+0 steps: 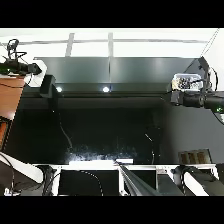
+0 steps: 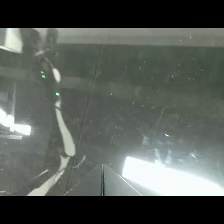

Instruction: Fold the box and place the chain.

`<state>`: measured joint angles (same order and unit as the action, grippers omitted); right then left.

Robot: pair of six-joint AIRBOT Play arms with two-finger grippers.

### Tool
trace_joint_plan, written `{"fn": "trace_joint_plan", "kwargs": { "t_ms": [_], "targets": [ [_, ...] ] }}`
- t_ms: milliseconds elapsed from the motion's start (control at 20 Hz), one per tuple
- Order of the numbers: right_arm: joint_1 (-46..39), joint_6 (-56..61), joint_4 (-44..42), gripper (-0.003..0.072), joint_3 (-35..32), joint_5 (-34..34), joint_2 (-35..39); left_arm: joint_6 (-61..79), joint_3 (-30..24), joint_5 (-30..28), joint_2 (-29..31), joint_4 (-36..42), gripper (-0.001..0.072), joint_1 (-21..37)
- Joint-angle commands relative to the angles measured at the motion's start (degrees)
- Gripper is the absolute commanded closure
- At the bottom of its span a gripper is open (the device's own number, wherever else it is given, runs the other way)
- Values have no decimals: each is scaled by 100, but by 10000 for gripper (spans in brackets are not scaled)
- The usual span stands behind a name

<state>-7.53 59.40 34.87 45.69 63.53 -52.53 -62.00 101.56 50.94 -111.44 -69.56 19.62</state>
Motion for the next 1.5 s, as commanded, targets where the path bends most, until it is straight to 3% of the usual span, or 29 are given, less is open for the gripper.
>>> {"fn": "trace_joint_plan", "kwargs": {
  "t_ms": [0, 50, 100, 200, 400, 500, 550, 600, 650, 750, 850, 950, 1050, 1150, 1300, 1450],
  "targets": [
    [4, -7, -35, 681, -2, -63, 4, -278, 863, 249, -704, -494, 408, -87],
    [4, -7, -35, 681, -2, -63, 4, -278, 916, 186, -752, -501, 300, -118],
    [4, -7, -37, 681, 0, -59, 4, -289, 951, 240, -756, -498, -11, -157],
    [4, -7, -37, 681, 0, -37, 4, -299, 1145, 562, -754, -560, -5, -216],
    [4, -4, -57, 681, 2, 313, 4, -957, 2065, 2310, -540, -1027, -4, -234],
    [2, -4, -44, 682, 20, 603, 7, -1600, 1921, 2953, 2, -1386, 3, -197],
    [2, -7, -35, 681, 50, 874, 7, -2055, 1816, 3342, 273, -1683, 120, -160],
    [2, -4, -37, 681, 76, 1154, 7, -2516, 1696, 3847, 557, -1812, 466, -107],
    [2, -2, -37, 681, 85, 1388, 7, -2555, 1521, 4249, 820, -1644, 676, -55],
    [2, 87, -31, 682, 85, 1661, 7, -2492, 960, 4553, 1502, -1128, 682, -111],
    [4, 197, 175, 682, 83, 1685, 39, -2634, -70, 3812, 2562, -1071, 683, -479],
    [4, 479, 1167, 682, 81, 1515, 155, -2632, -1681, 2267, 4017, -1117, 683, -1130],
    [4, 656, 1788, 682, 15, 918, 428, -2629, -3493, 837, 5436, -957, 682, -1781],
    [37, 415, 1768, 682, -332, -212, 839, -2605, -5121, 4, 6585, -684, 681, -2319],
    [306, 142, 1768, 682, -1355, -2068, 1360, -2483, -6800, -612, 7711, -640, 680, -2815],
    [332, 142, 1788, 683, -1816, -2605, 1373, -2485, -7543, -754, 8277, -640, 679, -2892]
  ]
}}
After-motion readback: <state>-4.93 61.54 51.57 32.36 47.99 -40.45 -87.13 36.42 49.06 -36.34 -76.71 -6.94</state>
